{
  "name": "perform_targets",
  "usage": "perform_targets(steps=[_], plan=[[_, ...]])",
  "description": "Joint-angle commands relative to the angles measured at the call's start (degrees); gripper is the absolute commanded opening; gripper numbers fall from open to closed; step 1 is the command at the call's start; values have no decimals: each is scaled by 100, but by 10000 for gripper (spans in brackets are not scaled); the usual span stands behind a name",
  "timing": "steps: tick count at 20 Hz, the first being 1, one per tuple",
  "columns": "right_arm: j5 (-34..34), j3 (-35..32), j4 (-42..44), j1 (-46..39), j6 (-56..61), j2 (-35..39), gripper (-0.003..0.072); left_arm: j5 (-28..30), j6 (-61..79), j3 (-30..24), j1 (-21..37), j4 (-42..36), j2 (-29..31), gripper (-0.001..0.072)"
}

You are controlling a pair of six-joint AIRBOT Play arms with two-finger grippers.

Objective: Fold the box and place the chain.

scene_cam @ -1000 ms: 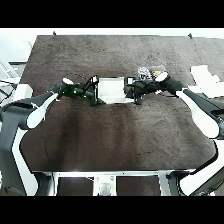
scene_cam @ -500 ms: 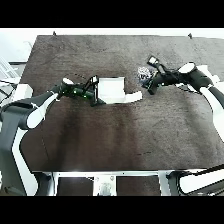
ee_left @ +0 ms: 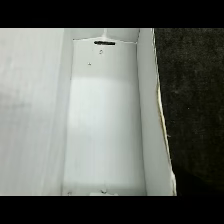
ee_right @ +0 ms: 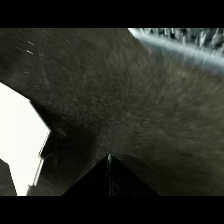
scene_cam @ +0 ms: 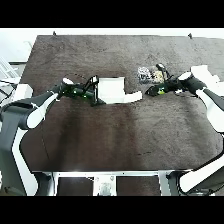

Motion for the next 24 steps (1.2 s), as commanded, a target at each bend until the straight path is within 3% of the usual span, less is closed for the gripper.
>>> perform_targets(steps=[1, 7, 11, 18, 20, 23, 24], plan=[[68, 4, 48, 201, 337, -302, 15, -63, -2, 0, 4, 4, 0, 353], [380, 94, 507, 748, 330, -345, 15, -63, -2, 0, 4, 7, 0, 353], [1196, 619, 507, 824, 348, -334, 16, -63, -2, 0, 4, 4, 0, 353], [1847, 1434, 859, 837, 634, -332, 29, -61, 0, 0, 4, 7, 0, 353], [2022, 1432, 846, 868, 634, -339, 272, -59, 0, 0, 4, 7, 0, 353], [2013, 1432, 831, 955, 634, -341, 317, -59, 0, 0, 4, 7, 0, 353], [2015, 1432, 828, 986, 632, -343, 374, -61, 0, 0, 4, 7, 0, 353]])
